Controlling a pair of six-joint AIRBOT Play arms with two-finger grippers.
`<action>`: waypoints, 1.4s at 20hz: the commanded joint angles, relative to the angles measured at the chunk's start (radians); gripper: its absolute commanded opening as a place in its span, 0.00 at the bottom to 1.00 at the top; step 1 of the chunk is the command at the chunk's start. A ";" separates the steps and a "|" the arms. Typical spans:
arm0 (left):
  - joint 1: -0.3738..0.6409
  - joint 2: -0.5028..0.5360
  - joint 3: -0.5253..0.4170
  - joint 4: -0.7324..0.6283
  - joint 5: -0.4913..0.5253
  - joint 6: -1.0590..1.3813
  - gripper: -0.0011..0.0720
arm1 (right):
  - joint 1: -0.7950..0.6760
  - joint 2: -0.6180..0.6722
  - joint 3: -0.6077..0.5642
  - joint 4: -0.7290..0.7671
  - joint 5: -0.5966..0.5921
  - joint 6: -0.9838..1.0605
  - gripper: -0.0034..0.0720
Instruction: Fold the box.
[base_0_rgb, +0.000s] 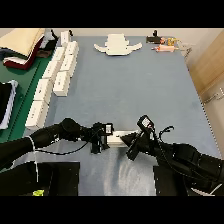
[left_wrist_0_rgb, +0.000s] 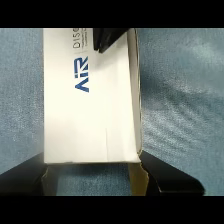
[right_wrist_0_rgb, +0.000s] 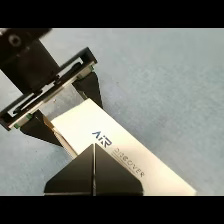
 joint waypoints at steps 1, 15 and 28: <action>0.000 0.000 0.001 0.000 0.000 0.000 0.66 | 0.001 0.001 -0.042 0.011 0.031 0.027 0.05; 0.000 0.000 0.001 0.000 0.000 0.000 0.66 | 0.001 -0.055 -0.115 0.011 0.038 0.090 0.05; 0.000 0.000 0.001 0.000 0.000 0.000 0.66 | 0.001 -0.008 -0.078 0.010 0.024 0.090 0.05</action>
